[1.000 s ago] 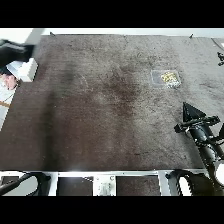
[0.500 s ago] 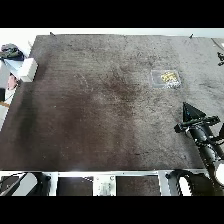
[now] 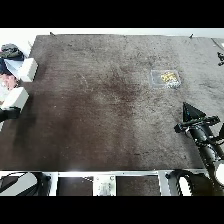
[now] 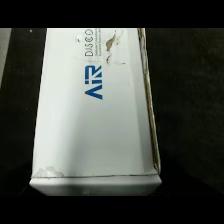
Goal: Fold the box and place the chain.
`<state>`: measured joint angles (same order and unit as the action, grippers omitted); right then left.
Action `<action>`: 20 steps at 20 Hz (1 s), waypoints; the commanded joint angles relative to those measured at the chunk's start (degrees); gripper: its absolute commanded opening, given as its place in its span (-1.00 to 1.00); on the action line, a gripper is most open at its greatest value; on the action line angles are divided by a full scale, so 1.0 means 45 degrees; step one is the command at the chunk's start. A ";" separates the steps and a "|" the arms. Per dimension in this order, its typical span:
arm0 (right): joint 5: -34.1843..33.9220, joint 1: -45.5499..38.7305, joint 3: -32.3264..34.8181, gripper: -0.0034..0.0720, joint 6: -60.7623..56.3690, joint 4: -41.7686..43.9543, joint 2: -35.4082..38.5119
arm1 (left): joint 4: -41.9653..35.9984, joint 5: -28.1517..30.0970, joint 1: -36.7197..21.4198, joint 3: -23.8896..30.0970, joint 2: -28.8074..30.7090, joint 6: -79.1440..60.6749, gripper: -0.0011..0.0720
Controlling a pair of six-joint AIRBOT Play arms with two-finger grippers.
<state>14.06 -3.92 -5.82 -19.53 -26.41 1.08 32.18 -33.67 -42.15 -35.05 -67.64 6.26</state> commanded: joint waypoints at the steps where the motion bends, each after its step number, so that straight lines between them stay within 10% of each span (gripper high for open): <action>1: 0.0005 0.0015 0.0005 -0.88 0.0000 0.0005 0.0000 | 0.0049 -0.0146 -0.0024 0.0010 -0.0767 -0.0486 -0.95; 20: 0.0005 0.0010 0.0005 -0.88 0.0000 0.0005 0.0000 | 0.1180 -0.1224 -0.1117 -0.1195 -0.2511 -0.0845 -0.95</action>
<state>14.06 -3.92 -5.82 -19.53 -26.41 1.08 36.53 -39.27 -46.94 -40.34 -78.17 3.18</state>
